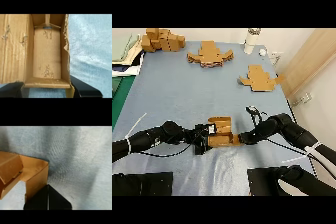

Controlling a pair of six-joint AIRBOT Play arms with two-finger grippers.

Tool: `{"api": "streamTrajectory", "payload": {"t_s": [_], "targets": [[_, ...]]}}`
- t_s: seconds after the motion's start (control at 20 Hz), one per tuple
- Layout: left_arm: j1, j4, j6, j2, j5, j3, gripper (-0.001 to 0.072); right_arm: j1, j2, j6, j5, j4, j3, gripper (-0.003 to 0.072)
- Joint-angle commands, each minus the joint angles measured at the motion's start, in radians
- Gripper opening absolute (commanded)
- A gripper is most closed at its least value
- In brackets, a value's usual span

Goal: Fold the box.

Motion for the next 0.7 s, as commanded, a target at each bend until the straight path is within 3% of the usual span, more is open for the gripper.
{"api": "streamTrajectory", "payload": {"t_s": [0.0, 0.65], "targets": [[-0.001, 0.000, 0.001, 0.000, 0.000, 0.000, 0.0423, 0.000, 0.002, -0.056, 0.013, 0.098, -0.019, 0.0003], [-0.001, 0.000, 0.000, 0.000, 0.000, 0.000, 0.0423, 0.004, 0.150, -0.059, -0.053, 0.110, 0.004, 0.0003]]}}
